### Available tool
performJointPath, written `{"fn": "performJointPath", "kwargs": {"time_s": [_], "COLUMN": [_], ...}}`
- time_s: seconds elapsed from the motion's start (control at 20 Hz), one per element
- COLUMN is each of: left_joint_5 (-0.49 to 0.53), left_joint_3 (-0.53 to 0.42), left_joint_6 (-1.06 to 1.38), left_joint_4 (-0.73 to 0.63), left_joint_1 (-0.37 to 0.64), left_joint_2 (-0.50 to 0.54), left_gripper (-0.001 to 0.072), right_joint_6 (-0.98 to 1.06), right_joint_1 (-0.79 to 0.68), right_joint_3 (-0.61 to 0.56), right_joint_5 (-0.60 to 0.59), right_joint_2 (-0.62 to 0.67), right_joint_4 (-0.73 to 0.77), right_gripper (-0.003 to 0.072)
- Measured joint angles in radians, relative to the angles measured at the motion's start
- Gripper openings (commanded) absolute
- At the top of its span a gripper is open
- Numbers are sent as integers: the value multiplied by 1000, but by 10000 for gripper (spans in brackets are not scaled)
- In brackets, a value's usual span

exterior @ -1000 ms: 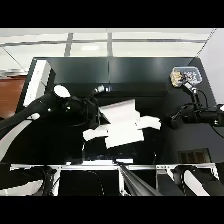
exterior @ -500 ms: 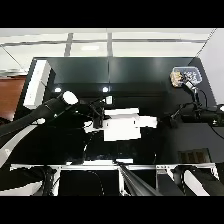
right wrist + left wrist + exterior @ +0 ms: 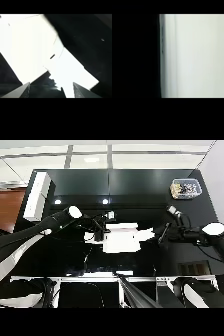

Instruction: Fold the box and place the chain.

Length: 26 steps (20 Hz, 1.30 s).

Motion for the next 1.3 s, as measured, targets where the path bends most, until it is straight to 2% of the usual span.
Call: {"fn": "performJointPath", "kwargs": {"time_s": [0.2,0.4,0.6,0.75,0.95,1.3], "left_joint_5": [4,5,6,7,7,8], "left_joint_3": [0,0,0,0,0,0], "left_joint_6": [3,3,3,2,1,0], "left_joint_4": [0,0,0,0,0,0], "left_joint_1": [0,0,0,0,0,0], "left_joint_2": [-5,-7,-7,-7,-7,-7], "left_gripper": [30,30,30,30,30,30], "right_joint_6": [-70,-142,-196,-216,-226,-230], "right_joint_1": [148,273,404,485,526,514], "right_joint_3": [-16,-20,-21,-21,-16,39], "right_joint_5": [-129,-183,-201,-262,-327,-365], "right_joint_2": [-1,-3,-40,-73,-89,-93], "right_joint_4": [-118,-219,-252,-246,-225,-215], "right_gripper": [610,610,611,610,610,610]}}
